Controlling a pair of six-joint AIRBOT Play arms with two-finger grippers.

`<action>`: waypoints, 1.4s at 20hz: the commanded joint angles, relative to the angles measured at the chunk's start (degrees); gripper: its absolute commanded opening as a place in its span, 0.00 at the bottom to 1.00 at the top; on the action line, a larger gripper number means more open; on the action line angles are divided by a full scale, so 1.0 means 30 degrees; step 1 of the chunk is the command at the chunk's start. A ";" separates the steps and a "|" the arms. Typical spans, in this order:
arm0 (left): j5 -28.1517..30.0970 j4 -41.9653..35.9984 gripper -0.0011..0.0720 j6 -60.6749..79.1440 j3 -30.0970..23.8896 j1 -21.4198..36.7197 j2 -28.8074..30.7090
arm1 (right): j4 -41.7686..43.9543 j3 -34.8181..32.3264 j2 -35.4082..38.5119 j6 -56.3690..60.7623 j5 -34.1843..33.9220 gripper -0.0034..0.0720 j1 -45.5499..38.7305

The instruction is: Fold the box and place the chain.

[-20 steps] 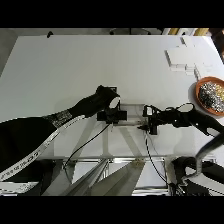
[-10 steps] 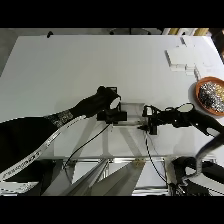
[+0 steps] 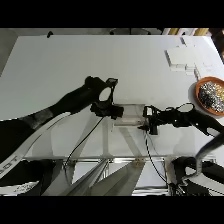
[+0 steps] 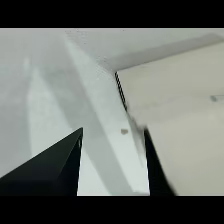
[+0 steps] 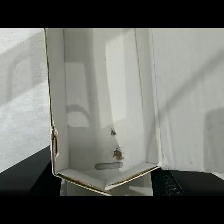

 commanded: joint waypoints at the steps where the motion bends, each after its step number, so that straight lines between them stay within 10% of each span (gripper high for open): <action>1: -0.1596 -0.0291 0.62 0.5238 -0.0168 0.1129 0.2521 | 0.0029 0.0015 0.0007 0.0022 0.0029 0.57 0.0000; 4: -0.1800 -0.1129 0.97 1.0936 -0.1770 0.2616 0.5034 | 0.0029 0.0015 0.0007 0.0022 0.0029 0.57 0.0000; 14: 0.7082 -1.3646 0.96 4.1980 -1.1803 0.7053 0.5544 | 0.0029 0.0015 0.0007 0.0022 0.0029 0.57 0.0000; 19: 0.8648 -1.9074 0.96 4.7400 -1.1803 0.5894 0.2841 | 0.0029 0.0015 0.0007 0.0022 0.0029 0.57 0.0000; 28: 0.9362 -2.0291 0.96 4.7189 -1.1803 0.4670 0.1603 | 0.0029 0.0015 0.0007 0.0022 0.0029 0.57 0.0000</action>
